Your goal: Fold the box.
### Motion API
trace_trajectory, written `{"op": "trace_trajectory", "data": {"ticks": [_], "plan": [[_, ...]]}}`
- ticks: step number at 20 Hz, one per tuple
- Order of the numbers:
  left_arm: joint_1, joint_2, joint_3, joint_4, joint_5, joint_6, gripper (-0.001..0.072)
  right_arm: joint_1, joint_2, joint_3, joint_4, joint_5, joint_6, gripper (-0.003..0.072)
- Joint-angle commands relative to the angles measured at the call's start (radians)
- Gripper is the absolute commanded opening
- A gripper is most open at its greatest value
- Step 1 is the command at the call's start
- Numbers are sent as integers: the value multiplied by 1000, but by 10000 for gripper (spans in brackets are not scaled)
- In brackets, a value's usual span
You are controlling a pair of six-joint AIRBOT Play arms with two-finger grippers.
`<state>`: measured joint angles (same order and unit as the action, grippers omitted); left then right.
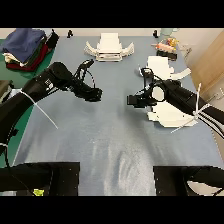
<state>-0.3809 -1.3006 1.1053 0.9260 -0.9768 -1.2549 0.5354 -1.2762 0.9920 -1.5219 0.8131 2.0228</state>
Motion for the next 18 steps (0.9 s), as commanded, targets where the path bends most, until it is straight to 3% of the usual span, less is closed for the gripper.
{"op": "trace_trajectory", "data": {"ticks": [1,16,18], "plan": [[0,-2,0,-2,0,1,15,0,-1,0,0,-1,0,17],[0,-2,0,-6,1,1,15,0,-2,0,2,-4,4,17],[0,-2,0,-6,1,1,15,0,-2,0,54,-14,19,17]]}}
